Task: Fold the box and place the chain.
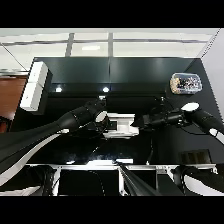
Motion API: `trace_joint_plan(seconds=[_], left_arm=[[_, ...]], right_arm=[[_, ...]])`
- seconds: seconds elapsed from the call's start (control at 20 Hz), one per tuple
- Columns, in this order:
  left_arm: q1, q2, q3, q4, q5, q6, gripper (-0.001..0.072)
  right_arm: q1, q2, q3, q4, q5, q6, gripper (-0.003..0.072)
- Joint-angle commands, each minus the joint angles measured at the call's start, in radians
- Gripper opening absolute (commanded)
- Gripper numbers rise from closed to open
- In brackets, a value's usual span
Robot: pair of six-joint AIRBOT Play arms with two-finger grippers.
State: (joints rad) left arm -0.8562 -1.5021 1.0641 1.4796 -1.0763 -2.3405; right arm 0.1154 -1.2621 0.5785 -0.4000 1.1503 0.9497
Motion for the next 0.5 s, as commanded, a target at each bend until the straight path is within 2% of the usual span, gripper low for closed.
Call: trace_joint_plan(seconds=[0.0,0.25,0.35,0.45], left_arm=[[0.001,0.0,0.001,0.0,0.001,-0.001,0.0031],[0.001,0.0,0.001,0.0,0.001,-0.001,0.0031],[0.001,0.0,0.001,0.0,0.0,-0.001,0.0031],[0.001,0.0,0.001,0.0,0.0,-0.001,0.0031]], right_arm=[[0.096,-0.001,0.026,-0.109,-0.11,0.112,0.0546],[0.241,-0.001,0.077,-0.163,-0.255,0.293,0.0546],[0.302,-0.001,0.108,-0.273,-0.332,0.47,0.0546],[0.364,-0.001,0.167,-0.464,-0.354,0.673,0.0546]])
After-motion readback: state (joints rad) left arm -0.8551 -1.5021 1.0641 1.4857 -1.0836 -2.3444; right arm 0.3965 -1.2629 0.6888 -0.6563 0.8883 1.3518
